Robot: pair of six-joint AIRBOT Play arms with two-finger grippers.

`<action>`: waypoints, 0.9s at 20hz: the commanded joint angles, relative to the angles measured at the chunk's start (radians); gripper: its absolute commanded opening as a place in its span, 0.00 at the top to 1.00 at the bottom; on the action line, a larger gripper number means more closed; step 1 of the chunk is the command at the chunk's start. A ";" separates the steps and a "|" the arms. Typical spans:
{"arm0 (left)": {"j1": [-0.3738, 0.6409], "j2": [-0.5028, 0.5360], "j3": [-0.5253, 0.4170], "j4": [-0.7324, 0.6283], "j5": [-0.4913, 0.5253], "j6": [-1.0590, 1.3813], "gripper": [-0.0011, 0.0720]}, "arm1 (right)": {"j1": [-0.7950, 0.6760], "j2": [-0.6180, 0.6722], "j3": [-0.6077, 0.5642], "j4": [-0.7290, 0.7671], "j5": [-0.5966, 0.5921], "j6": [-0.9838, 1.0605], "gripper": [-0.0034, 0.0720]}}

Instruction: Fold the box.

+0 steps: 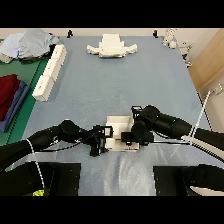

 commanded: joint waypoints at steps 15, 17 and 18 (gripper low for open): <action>0.000 0.000 0.001 0.000 0.000 0.001 0.29 | 0.003 0.003 0.035 -0.024 -0.122 0.064 0.46; 0.001 0.000 0.001 0.001 0.000 0.001 0.29 | 0.003 0.016 0.043 -0.029 -0.131 0.065 0.46; 0.000 0.000 0.001 0.001 0.000 0.001 0.28 | 0.003 0.016 0.047 -0.033 -0.137 0.065 0.46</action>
